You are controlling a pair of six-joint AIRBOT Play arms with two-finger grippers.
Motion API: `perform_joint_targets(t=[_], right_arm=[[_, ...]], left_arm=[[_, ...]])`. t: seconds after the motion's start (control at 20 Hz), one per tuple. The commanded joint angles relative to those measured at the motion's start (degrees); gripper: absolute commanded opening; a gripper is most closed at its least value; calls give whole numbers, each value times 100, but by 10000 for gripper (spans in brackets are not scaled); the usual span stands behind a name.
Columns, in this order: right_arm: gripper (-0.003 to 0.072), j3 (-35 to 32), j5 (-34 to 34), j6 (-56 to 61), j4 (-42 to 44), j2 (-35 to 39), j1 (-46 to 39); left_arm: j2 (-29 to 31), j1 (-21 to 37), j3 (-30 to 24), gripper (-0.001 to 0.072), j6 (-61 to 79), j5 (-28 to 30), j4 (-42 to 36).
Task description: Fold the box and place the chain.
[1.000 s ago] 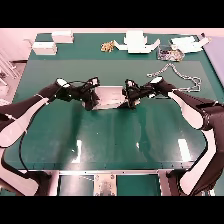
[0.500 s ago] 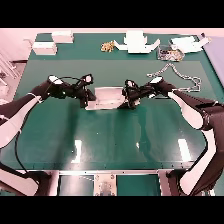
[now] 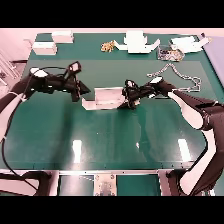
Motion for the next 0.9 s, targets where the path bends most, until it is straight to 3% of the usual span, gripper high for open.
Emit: perform_joint_targets(t=[0.0,0.3,0.45,0.85], right_arm=[[566,0,-2,2,2,-2,0],[566,0,-2,2,4,-2,0],[566,0,-2,2,2,-2,0],[566,0,-2,2,4,-2,0]], left_arm=[[142,452,-11,18,-1200,-450,-125],[48,940,-20,17,-4026,-411,426],[-225,940,-199,17,-4308,-721,525],[-675,575,-595,17,-4564,-739,479]])
